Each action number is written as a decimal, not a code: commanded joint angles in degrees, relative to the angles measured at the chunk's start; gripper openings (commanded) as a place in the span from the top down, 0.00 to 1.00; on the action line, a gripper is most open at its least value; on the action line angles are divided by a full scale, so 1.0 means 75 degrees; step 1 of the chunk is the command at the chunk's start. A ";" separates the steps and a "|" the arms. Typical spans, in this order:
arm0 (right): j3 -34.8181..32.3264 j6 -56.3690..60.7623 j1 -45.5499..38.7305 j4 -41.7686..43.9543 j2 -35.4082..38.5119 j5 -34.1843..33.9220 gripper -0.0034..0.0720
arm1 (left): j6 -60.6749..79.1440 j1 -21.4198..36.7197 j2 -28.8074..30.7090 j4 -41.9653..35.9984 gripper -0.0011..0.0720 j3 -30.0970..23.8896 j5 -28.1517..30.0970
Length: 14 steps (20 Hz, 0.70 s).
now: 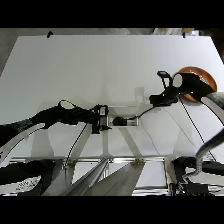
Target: Fold the box and place the chain.
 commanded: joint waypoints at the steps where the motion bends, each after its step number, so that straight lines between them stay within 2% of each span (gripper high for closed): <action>1: -0.0003 0.0017 0.0003 0.0000 -0.0117 -0.0006 0.64 | 0.0000 0.0003 0.0006 0.0003 0.64 0.0006 0.0000; 3: -0.0003 0.0012 0.0006 0.0012 -0.0189 0.0093 0.76 | 0.0000 0.0003 0.0006 0.0003 0.64 0.0006 0.0000; 4: -0.0003 -0.0017 0.0006 0.0015 -0.0187 0.0280 0.87 | 0.0000 0.0003 0.0006 0.0003 0.64 0.0006 0.0000; 5: -0.0003 -0.0149 0.0006 0.0012 -0.0152 0.0428 0.93 | 0.0000 0.0003 0.0006 0.0003 0.64 0.0006 0.0000; 8: -0.0003 -0.0522 0.0023 -0.0012 0.0318 0.0787 0.93 | 0.0000 0.0003 0.0006 0.0003 0.64 0.0006 0.0000; 11: -0.0003 -0.0592 0.0204 -0.0044 0.1125 0.0901 0.93 | 0.0000 0.0003 0.0006 0.0006 0.64 0.0006 0.0003; 14: -0.0006 -0.0831 0.0699 0.0041 0.2113 0.1478 0.93 | 0.0003 0.0003 0.0006 0.0003 0.64 0.0006 0.0003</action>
